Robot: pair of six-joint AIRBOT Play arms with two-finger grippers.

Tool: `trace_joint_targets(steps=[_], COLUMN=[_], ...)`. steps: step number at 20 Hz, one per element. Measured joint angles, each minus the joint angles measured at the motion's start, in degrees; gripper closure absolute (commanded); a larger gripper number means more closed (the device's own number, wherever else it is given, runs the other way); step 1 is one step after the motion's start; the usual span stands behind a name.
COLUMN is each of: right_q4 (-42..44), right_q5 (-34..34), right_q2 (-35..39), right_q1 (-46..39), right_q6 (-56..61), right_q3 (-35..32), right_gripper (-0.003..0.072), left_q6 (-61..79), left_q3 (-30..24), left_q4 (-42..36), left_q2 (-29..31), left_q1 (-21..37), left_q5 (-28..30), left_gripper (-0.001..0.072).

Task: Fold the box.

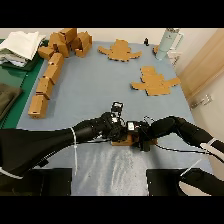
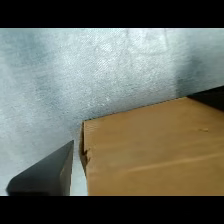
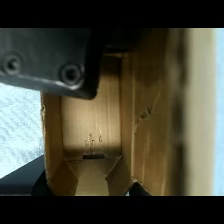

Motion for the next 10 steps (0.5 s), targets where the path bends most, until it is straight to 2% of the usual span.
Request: trace_joint_targets(steps=[2,3,4,6,7,8,10], right_q4=[0.0,0.0,-0.02,-0.04,-0.02,-0.02,0.02], right_q5=[0.0,0.02,-0.02,-0.02,0.02,-0.02,-0.04], right_q2=[0.0,0.0,0.0,0.0,0.0,0.0,0.0], right_q1=[0.0,0.0,0.0,0.02,0.02,0.0,0.0], right_q6=[-0.02,-0.04,-0.04,-0.07,-0.04,-0.04,0.17], right_q3=[0.0,0.0,0.02,0.02,0.0,0.02,0.0], right_gripper=[0.0174,0.0174,0.0174,0.0174,0.0174,0.0174,0.0174], left_q6=[0.59,0.98,1.18,1.7,1.9,1.95,1.73], left_q3=[1.53,2.23,2.91,4.15,4.57,4.9,5.27], left_q4=[-1.66,-2.4,-2.82,-3.85,-4.04,-4.24,-4.24], left_q2=[-1.6,-2.29,-2.89,-3.78,-4.11,-4.33,-4.61], left_q1=[0.04,0.04,0.04,0.04,0.15,0.17,0.28], left_q5=[-1.86,-2.43,-3.15,-5.2,-5.97,-6.6,-7.06], left_gripper=[0.0364,0.0386,0.0475,0.0481,0.0523,0.0693,0.0694])
